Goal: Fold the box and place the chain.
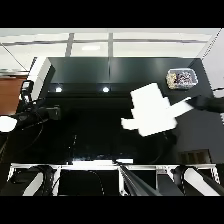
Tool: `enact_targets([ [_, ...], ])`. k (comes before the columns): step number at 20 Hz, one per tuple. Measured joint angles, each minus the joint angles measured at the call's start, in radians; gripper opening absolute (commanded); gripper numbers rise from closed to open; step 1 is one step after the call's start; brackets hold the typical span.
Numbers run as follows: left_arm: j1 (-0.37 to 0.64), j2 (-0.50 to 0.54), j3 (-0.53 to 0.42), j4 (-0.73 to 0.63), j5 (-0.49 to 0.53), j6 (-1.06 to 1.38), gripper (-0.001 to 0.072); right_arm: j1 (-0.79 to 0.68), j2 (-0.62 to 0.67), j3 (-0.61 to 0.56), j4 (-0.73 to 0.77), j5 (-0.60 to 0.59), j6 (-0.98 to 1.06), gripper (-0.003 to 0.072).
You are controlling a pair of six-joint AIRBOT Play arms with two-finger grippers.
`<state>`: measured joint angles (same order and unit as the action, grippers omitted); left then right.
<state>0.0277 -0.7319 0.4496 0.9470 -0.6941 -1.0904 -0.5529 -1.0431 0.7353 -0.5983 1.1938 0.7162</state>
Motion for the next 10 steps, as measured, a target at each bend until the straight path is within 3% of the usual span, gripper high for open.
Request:
enact_targets([
  [5, -0.063, -0.049, 0.007, -0.126, -0.014, 0.071, 0.0706, 0.338, 0.195, -0.265, 0.187, -0.26, -0.013, 0.0017],
  [10, -0.082, -0.267, 0.105, -0.259, -0.141, 0.093, 0.0705, 0.708, 0.267, -0.418, 0.305, -0.553, 0.001, 0.0017],
])
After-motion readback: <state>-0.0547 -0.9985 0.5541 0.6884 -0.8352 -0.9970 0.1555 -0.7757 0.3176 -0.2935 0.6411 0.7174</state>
